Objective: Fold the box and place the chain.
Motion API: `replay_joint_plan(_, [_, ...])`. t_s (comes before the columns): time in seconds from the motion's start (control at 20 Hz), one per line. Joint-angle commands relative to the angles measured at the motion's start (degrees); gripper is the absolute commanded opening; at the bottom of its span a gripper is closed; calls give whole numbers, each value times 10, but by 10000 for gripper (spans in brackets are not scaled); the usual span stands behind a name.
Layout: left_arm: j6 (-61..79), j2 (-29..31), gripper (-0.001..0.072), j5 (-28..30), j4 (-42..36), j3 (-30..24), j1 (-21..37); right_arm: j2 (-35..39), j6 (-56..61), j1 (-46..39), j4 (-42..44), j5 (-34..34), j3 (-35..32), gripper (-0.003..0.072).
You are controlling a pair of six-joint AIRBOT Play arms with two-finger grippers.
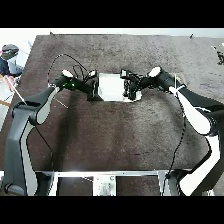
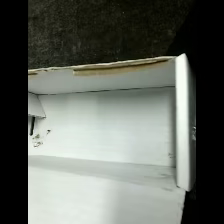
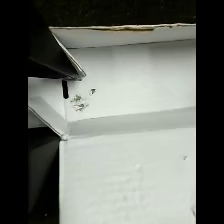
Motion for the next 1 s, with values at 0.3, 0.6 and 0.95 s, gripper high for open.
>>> replay_joint_plan(0.3, [-1,0,538,1,-2,0,0,-2,12,-23,-48,-17,0,348])
replay_joint_plan(0.6, [-1,0,538,1,-2,0,0,-2,12,-40,-47,23,0,348])
replay_joint_plan(0.95, [-1,0,538,1,-2,0,0,-2,12,-20,-45,31,0,348])
